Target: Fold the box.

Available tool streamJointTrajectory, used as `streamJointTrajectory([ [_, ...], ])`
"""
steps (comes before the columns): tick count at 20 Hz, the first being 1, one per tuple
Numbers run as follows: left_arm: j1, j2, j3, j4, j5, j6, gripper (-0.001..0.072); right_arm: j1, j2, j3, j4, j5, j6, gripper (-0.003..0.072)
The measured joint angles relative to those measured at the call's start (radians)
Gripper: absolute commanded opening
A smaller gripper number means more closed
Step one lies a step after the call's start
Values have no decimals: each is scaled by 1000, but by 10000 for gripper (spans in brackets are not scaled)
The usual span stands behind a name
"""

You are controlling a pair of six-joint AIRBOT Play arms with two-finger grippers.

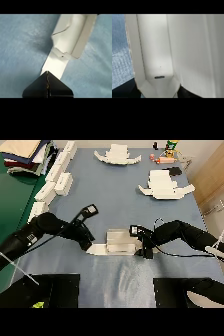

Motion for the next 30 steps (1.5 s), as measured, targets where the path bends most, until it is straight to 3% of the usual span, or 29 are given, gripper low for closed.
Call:
streamJointTrajectory([
  [6,269,34,-2,69,-149,-348,13,0,0,0,0,0,0,503],
  [9,306,34,-27,70,-184,-414,13,0,0,0,0,0,0,503],
  [13,259,1,-106,33,-164,-473,13,0,0,0,0,0,0,503],
  [18,111,-50,-164,-75,-30,-496,14,0,0,0,0,0,0,503],
  [22,27,-83,-169,-161,46,-498,13,0,0,0,0,0,0,503],
  [30,-6,-95,-128,-255,73,-489,17,0,0,0,0,0,0,503],
])
